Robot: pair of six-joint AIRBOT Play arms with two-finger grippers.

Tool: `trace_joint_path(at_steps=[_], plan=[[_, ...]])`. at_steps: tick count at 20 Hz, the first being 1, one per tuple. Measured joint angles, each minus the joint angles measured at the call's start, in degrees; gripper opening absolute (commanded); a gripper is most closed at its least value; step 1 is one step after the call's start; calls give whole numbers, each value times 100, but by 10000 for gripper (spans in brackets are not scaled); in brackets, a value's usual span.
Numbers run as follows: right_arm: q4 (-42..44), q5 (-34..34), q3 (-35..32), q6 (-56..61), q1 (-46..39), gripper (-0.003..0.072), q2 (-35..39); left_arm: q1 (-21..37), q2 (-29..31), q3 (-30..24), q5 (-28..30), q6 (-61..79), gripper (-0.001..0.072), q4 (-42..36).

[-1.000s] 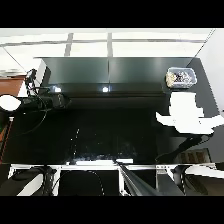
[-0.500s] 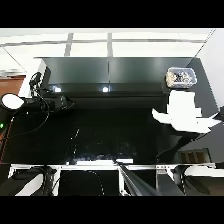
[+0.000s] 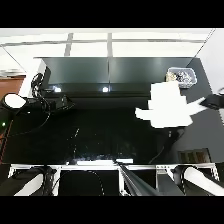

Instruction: Fold the box and place the chain.

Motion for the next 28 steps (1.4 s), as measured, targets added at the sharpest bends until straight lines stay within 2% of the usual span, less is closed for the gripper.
trace_joint_path(at_steps=[3,7,11,13,17,21,22,24,28], plan=[[568,-494,-925,181,890,11,831,0,-103,7,-7,116,698,-199],[1749,-1912,-2262,411,2396,11,1572,-9,-365,122,-184,960,698,-1270],[2387,-3410,-3025,603,3899,12,1779,-105,-1202,811,-785,1528,698,-1926],[2524,-3858,-3185,702,4369,12,1816,-155,-1810,1281,-1071,1650,698,-2072],[2653,-4245,-3305,774,4793,12,1847,-249,-3108,2170,-1875,1744,698,-2503],[2684,-4258,-3344,813,4909,13,1853,-555,-4127,2988,-2715,1919,685,-2719],[2682,-4256,-3346,813,4922,13,1853,-658,-4374,3246,-3008,2026,664,-2752],[2684,-4249,-3351,817,4940,13,1853,-855,-4795,3757,-3609,2181,508,-2697],[2647,-4240,-3355,815,4951,12,1853,-1099,-5270,4476,-4415,2588,435,-2208]])
